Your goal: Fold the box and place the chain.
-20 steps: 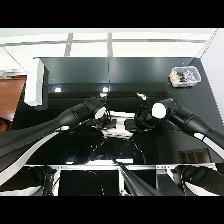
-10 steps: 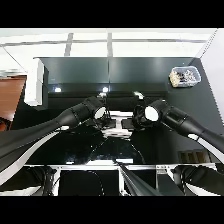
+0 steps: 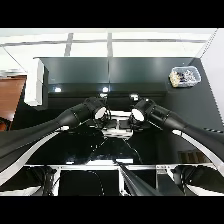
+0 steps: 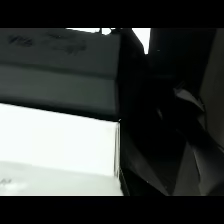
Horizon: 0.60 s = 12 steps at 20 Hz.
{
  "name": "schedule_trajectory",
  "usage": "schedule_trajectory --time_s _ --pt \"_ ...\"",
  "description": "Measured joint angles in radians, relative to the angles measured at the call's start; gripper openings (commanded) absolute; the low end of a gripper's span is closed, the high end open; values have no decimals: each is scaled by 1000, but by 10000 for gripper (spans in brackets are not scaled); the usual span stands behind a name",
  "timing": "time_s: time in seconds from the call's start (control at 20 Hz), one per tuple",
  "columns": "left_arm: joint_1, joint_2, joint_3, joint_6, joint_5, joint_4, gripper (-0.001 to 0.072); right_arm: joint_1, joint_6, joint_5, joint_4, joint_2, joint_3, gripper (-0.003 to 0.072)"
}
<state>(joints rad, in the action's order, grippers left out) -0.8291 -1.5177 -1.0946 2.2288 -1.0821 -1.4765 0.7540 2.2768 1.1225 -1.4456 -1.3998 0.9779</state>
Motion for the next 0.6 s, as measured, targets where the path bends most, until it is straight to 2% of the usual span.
schedule_trajectory --time_s 0.1,0.2,0.25,0.3,0.6 --pt "0 0 0 0 0 0 31 4 30 8 -11 -14 2 222" --pt "0 0 0 0 0 -1 31 6 53 11 -14 -22 3 116" --pt "0 0 0 0 0 -1 31 7 61 11 -14 -24 4 114" --pt "0 0 0 0 0 -1 31 7 66 13 -18 -26 4 15" --pt "0 0 0 2 -1 -2 31 8 92 17 -20 -31 4 34"
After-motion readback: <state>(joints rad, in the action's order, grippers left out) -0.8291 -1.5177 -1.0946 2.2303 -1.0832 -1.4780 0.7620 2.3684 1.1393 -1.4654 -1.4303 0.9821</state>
